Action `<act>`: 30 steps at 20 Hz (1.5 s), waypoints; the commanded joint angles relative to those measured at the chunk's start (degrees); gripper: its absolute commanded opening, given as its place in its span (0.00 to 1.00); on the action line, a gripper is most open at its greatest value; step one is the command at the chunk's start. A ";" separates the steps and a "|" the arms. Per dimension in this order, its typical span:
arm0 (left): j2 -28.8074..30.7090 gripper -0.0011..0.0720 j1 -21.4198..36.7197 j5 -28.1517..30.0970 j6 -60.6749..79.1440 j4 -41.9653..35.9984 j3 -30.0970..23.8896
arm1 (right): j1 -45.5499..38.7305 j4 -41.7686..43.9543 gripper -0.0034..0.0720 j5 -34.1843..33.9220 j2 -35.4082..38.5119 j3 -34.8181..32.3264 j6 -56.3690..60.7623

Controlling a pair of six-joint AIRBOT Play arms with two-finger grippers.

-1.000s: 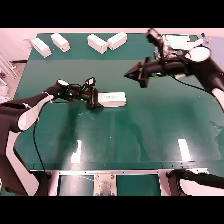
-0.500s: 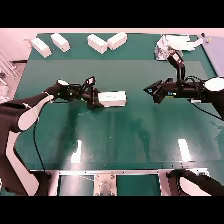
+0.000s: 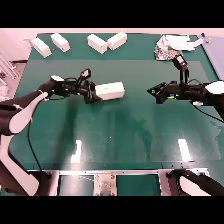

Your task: Fold the box and place the chain.

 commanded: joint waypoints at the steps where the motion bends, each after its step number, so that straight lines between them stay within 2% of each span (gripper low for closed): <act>1: 6.62 0.03 2.40 7.34 -5.81 0.17 -1.53 | -1.81 0.04 0.06 -0.20 0.37 -0.02 1.77; 4: 15.34 0.03 5.42 16.87 -9.07 0.13 -6.82 | -2.78 0.04 0.06 -0.20 0.50 -0.02 3.10; 9: 29.00 0.04 10.51 30.58 -15.91 0.15 -20.52 | -2.75 0.48 0.06 -0.20 0.50 -0.04 3.74; 12: 34.01 0.04 12.52 43.19 -25.46 0.15 -29.00 | -2.71 0.50 0.06 -0.15 0.50 -0.04 4.85; 13: 34.64 0.04 12.50 47.41 -26.56 0.13 -31.30 | -2.69 0.76 0.06 -0.15 0.50 -0.04 5.18; 16: 34.51 0.04 12.50 53.79 -28.30 -0.02 -35.95 | -2.58 3.28 0.06 -0.15 0.50 -0.04 5.16; 19: 34.40 0.04 12.50 61.44 -31.52 -0.15 -38.42 | -2.49 3.48 0.06 -0.17 0.50 -0.04 5.18; 20: 33.94 0.05 12.50 61.81 -31.43 -0.13 -38.58 | -2.49 3.48 0.06 -0.17 0.50 -0.04 5.18; 21: 33.03 0.16 12.50 61.86 -31.43 -0.13 -38.53 | -2.47 3.50 0.06 -0.20 0.50 -0.04 5.18; 22: 31.85 0.21 12.50 61.75 -31.56 -0.22 -38.53 | -2.29 3.50 0.06 -0.20 0.50 -0.04 5.18; 25: 28.74 0.21 12.50 62.05 -31.52 -0.26 -38.49 | -2.16 3.50 0.06 -0.17 0.50 -0.04 5.18; 26: 28.15 0.30 12.50 62.16 -31.43 -0.26 -38.49 | -2.16 3.50 0.06 -0.20 0.50 -0.04 5.18; 27: 27.58 0.63 12.50 62.62 -31.45 -0.26 -38.49 | -2.16 3.50 0.06 -0.17 0.50 -0.04 5.18; 28: 27.26 0.83 12.52 62.97 -31.78 -0.28 -38.21 | -2.16 3.52 0.07 -0.17 0.50 -0.04 5.20; 29: 27.26 0.94 12.50 63.36 -31.85 -0.28 -37.90 | -2.16 3.52 0.17 -0.20 0.50 -0.04 5.20; 30: 27.52 0.94 12.50 63.32 -31.23 -0.22 -37.53 | -2.16 3.72 0.18 -0.20 0.50 -0.04 5.20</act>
